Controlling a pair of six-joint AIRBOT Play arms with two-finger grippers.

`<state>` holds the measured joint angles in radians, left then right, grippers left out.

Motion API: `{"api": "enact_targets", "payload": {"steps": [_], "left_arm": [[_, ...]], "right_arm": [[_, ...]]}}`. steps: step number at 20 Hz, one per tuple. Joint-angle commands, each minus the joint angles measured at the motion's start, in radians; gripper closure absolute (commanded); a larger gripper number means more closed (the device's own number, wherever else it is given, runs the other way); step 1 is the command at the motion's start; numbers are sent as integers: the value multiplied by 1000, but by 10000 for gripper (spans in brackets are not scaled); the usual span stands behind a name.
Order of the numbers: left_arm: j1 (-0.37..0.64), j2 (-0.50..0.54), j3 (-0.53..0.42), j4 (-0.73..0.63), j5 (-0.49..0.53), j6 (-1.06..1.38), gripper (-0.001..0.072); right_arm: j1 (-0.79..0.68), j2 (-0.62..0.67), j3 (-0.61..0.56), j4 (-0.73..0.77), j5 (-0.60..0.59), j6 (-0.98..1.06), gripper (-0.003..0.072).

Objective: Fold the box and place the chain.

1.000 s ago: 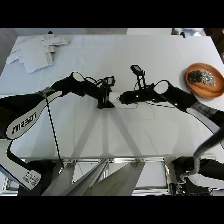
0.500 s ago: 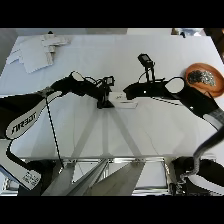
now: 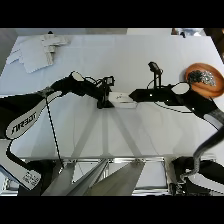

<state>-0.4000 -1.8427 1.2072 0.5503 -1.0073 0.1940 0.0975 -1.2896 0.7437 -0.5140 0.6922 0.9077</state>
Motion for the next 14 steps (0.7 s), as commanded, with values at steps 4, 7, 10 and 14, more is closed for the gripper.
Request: {"api": "enact_targets", "payload": {"steps": [4,7,10,14], "left_arm": [[0,0,0,0,0,0,432],[0,0,0,0,1,0,432],[0,0,0,0,1,0,432],[0,0,0,0,1,0,432]], "right_arm": [[-5,-93,-21,16,13,-1,677],[-5,-93,-50,14,-7,-3,677],[-5,-90,-57,19,-1,-21,677],[-5,-36,-56,19,-34,-27,676]]}}
